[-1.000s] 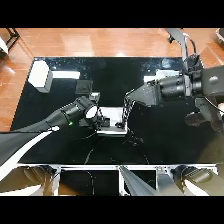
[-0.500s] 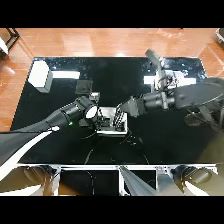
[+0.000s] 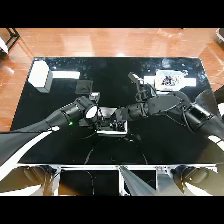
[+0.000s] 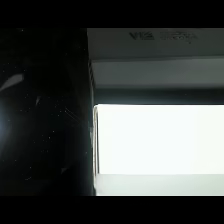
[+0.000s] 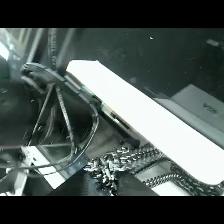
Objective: Fold the box and place the chain.
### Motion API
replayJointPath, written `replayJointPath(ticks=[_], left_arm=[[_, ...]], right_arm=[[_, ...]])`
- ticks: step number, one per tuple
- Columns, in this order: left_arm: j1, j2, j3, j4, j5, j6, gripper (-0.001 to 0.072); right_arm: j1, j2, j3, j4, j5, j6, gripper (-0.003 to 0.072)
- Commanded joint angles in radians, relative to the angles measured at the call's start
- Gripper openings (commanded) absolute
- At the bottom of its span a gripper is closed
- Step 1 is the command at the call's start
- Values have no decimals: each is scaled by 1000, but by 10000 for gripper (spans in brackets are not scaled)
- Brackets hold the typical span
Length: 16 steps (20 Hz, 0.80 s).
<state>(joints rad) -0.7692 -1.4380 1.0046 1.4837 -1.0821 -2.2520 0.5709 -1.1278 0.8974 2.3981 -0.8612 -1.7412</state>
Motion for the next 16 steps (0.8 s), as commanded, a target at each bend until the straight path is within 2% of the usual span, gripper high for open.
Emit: replayJointPath(ticks=[1,5,8,9,10,12,13,16], left_arm=[[1,0,1,0,1,0,23],[1,0,1,0,2,0,23],[1,0,2,-1,0,0,29],[1,0,3,-2,-1,0,65],[1,0,5,-10,-1,0,189],[1,0,20,-16,-24,1,563],[2,1,31,-16,-46,6,636],[1,43,64,-22,-141,114,636]], right_arm=[[-43,-16,-4,10,-73,-3,624],[-190,77,-4,-44,-269,-34,606],[-307,192,-6,-278,-383,-34,607],[-341,218,-6,-369,-420,-32,608],[-376,235,-6,-420,-453,-32,607],[-440,252,-6,-417,-481,-32,608],[-458,257,-6,-409,-482,-32,608],[-465,258,-5,-414,-470,-32,608]])
